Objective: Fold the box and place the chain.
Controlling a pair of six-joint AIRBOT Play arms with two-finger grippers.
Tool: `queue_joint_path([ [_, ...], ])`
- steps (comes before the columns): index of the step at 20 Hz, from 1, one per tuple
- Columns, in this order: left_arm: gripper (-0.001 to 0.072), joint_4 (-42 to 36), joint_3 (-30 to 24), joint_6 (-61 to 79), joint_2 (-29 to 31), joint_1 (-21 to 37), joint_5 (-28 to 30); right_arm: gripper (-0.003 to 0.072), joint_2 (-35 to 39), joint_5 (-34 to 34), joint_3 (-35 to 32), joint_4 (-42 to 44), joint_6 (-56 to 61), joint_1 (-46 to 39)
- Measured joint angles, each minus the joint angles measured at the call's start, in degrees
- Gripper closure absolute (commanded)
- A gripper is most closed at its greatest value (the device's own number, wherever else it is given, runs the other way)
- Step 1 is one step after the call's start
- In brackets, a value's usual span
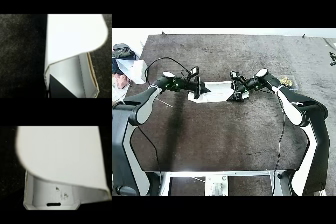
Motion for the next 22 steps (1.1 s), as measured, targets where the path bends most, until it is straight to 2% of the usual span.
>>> queue_joint_path([
  [4,0.0698,0.00,0.00,0.00,0.00,0.00,0.00,0.0202,0.00,0.00,0.00,-0.11,-0.04,0.00],
  [6,0.0697,0.00,0.00,0.00,0.00,0.00,0.00,0.0131,0.00,0.00,0.00,-0.37,-0.09,0.02],
  [10,0.0697,0.00,0.00,0.00,0.00,-0.02,0.02,0.0134,0.00,-0.11,0.00,-0.94,-0.31,0.04],
  [12,0.0698,0.00,0.00,0.00,0.00,-0.02,0.02,0.0203,0.00,-0.17,0.00,-1.03,-0.28,0.04],
  [14,0.0698,0.00,0.00,0.00,0.00,-0.02,0.02,0.0205,0.00,-0.22,0.00,-1.16,-0.28,0.04],
  [16,0.0698,0.00,0.00,0.00,0.00,-0.02,0.02,0.0303,0.00,-0.24,0.00,-1.18,-0.26,0.04],
  [22,0.0697,0.00,0.00,0.00,0.00,-0.02,0.02,0.0302,0.00,-0.26,0.00,-1.18,-0.26,0.04],
])
